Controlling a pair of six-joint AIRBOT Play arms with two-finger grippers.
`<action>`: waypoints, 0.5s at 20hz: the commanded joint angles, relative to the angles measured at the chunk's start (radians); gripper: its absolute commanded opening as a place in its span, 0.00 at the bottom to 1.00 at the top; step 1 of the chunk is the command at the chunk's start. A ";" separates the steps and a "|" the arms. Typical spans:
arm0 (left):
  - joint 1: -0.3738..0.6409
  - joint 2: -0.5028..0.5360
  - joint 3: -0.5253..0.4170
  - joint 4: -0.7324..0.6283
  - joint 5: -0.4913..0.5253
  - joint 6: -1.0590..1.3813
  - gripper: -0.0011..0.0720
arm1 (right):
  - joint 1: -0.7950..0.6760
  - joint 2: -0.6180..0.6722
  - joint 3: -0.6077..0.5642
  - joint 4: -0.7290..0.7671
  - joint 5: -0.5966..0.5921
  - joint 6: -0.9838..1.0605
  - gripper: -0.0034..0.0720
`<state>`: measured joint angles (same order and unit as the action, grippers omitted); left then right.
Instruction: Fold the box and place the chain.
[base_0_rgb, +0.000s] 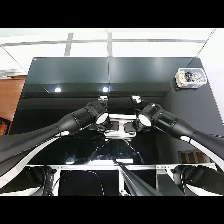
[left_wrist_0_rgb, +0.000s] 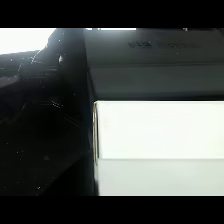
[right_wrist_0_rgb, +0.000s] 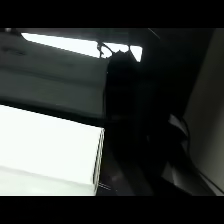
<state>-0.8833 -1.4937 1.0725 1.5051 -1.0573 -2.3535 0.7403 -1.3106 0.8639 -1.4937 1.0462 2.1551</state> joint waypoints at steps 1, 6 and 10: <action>0.000 0.000 0.001 0.001 -0.003 0.000 0.05 | 0.022 -0.022 0.003 -0.024 0.008 0.055 0.26; 0.000 0.000 0.001 0.000 -0.002 0.000 0.05 | 0.021 -0.022 0.026 0.016 -0.018 0.055 0.06; 0.000 0.000 0.001 0.000 -0.001 0.000 0.05 | 0.020 -0.022 0.032 0.052 -0.041 0.055 0.31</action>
<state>-0.8833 -1.4937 1.0725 1.5127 -1.0641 -2.3478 0.7601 -1.3315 0.8909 -1.4696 1.0267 2.2002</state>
